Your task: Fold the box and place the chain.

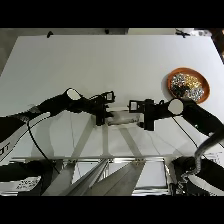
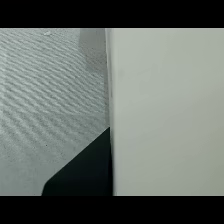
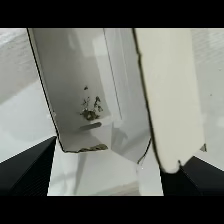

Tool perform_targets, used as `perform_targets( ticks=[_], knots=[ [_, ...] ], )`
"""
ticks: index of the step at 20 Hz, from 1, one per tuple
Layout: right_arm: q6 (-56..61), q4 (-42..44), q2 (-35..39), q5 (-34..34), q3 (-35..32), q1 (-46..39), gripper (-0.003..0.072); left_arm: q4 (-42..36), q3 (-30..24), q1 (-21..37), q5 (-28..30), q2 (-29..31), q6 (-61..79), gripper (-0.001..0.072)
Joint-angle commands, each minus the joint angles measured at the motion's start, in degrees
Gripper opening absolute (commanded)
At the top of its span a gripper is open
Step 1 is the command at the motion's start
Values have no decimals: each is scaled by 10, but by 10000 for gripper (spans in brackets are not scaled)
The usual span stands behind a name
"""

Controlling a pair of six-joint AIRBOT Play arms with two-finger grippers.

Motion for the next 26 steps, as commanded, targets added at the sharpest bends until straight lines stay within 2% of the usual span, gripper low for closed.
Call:
perform_targets(
  ticks=[1,8,19,26],
  knots=[
    [-36,24,-2,13,2,-7,685,0,0,0,0,0,0,12],
    [-75,96,-53,15,2,-7,700,0,0,0,0,0,0,12],
    [-85,95,-56,74,1,-5,699,0,0,0,0,0,0,12],
    [-63,98,-72,38,1,10,699,0,0,0,0,0,0,12]
  ],
)
